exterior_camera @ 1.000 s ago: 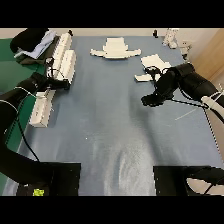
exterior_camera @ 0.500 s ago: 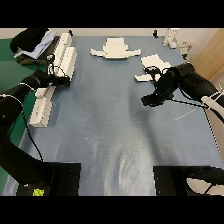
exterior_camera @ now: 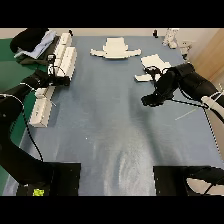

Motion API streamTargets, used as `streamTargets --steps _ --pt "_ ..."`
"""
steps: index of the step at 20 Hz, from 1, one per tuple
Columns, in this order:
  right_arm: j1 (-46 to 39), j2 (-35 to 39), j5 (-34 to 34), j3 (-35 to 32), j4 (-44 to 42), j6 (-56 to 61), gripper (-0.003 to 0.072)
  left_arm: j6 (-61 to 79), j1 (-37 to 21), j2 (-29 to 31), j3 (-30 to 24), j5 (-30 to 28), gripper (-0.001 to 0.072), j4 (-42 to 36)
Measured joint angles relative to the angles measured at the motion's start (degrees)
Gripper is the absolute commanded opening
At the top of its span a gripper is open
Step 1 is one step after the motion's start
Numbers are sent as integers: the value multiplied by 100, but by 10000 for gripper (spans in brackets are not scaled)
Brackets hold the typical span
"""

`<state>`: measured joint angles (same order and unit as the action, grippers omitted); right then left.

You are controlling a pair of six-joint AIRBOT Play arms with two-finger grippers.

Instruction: Fold the box.

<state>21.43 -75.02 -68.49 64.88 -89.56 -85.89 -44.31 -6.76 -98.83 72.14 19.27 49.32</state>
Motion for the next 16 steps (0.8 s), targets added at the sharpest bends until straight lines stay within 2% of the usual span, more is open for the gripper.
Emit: streamTargets --steps 2,3,11,16 --pt "0 0 0 0 0 0 6 4 0 0 0 -11 540 0" --pt "0 0 0 0 0 0 6 11 0 0 0 -17 695 -2" --pt "0 0 0 0 0 0 6 -7 0 11 0 -26 704 -7" --pt "0 0 -2 0 0 0 6 -22 0 238 0 74 704 -4"
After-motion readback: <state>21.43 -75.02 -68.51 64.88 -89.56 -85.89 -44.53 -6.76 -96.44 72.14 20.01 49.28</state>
